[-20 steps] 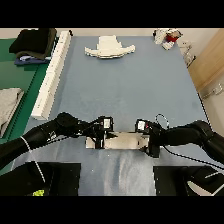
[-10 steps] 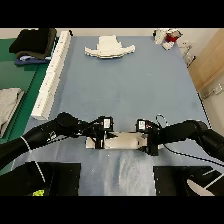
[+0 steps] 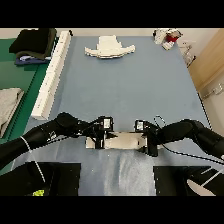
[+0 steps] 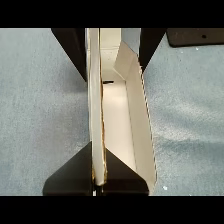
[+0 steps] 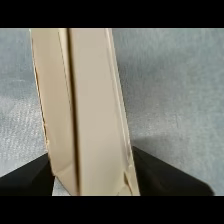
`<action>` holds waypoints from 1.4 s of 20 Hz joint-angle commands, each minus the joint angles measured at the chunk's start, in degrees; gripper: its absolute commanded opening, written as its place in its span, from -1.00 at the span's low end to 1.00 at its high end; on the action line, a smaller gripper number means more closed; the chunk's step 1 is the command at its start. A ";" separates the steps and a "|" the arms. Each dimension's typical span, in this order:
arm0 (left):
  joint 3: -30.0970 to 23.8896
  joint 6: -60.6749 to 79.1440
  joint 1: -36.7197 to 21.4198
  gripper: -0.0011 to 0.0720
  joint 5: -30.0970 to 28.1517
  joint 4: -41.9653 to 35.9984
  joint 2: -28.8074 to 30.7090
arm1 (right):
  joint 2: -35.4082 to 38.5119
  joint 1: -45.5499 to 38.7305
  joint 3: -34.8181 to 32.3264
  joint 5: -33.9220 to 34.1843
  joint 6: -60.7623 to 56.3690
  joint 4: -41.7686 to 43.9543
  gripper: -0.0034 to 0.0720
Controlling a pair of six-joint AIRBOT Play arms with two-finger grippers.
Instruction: Fold the box.
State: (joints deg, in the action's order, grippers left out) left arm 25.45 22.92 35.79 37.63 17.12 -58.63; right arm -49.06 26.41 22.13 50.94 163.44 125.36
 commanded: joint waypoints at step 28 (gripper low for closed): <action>0.02 0.02 -0.07 -0.94 0.00 0.00 -0.04 | -1.70 0.20 -2.12 -2.89 6.60 1.53 0.55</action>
